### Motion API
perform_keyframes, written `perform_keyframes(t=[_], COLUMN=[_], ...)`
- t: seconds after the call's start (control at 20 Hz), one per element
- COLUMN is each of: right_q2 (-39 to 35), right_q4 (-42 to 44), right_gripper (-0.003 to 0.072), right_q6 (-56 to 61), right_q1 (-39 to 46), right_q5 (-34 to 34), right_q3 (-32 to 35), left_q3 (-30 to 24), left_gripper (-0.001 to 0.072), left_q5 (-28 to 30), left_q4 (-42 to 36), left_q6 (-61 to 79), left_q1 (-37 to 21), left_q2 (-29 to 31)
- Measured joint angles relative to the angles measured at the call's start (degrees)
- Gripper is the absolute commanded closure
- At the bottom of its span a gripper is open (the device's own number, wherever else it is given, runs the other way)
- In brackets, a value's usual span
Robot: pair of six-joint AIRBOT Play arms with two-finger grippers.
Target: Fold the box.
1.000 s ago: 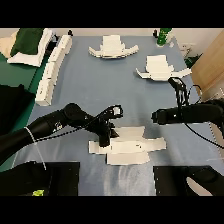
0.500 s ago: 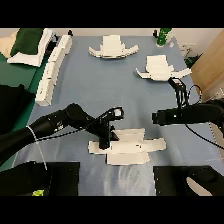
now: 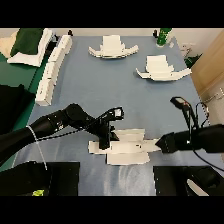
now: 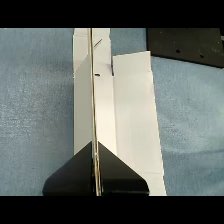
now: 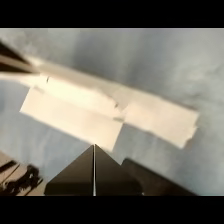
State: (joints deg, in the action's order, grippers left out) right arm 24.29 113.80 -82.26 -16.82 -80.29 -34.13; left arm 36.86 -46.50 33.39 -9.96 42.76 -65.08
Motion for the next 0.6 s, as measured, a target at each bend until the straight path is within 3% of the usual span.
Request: perform_keyframes(t=[0.25,0.6], right_q2=[-1.7,9.3], right_q4=[0.0,-9.3], right_gripper=[0.0686,0.0684], right_q6=[-2.7,-18.6], right_q1=[-11.1,-31.0], right_q5=[0.1,11.0], right_q3=[4.9,6.2], left_q3=[0.0,0.0], left_gripper=[0.0695,0.0695], left_q5=[0.0,0.0], left_q4=[0.0,0.0], left_q6=[0.0,0.0], left_q1=[0.0,0.0], left_q2=[0.0,0.0])
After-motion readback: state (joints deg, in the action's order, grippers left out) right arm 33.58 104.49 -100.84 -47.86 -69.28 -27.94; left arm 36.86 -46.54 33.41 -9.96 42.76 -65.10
